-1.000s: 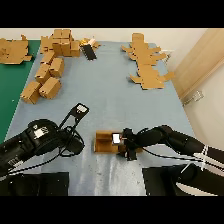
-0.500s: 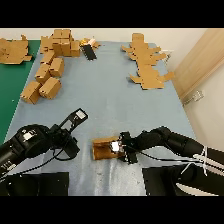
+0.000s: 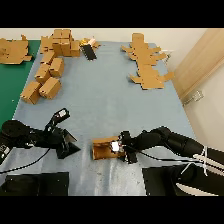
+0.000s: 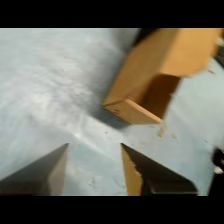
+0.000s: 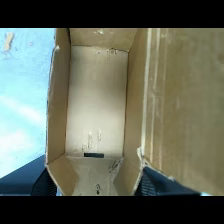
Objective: Fold the box.
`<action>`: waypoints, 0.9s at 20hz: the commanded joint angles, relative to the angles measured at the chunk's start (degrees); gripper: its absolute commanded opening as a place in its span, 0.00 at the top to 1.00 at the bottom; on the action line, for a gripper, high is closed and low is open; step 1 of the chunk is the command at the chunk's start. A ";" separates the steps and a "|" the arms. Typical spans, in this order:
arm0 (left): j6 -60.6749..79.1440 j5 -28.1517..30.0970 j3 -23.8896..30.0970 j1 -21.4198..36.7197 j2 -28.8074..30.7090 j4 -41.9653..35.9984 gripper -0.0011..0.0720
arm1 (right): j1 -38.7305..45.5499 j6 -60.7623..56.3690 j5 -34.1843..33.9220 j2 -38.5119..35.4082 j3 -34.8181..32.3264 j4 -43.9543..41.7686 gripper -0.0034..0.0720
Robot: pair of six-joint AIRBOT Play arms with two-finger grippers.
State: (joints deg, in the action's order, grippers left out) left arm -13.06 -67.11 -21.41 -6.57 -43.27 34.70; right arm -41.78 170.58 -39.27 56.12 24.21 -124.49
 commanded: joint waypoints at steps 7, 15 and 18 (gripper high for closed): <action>17.05 14.58 0.39 -19.39 -2.58 5.27 0.23 | 0.02 -4.20 2.80 0.00 0.00 -0.02 0.16; 12.72 21.57 0.39 -27.02 -5.44 5.31 0.23 | 0.02 -4.15 2.99 0.00 0.00 0.04 0.16; 11.69 21.53 0.39 -27.04 -5.42 5.11 0.23 | 0.02 -4.11 3.02 0.00 0.00 0.44 0.16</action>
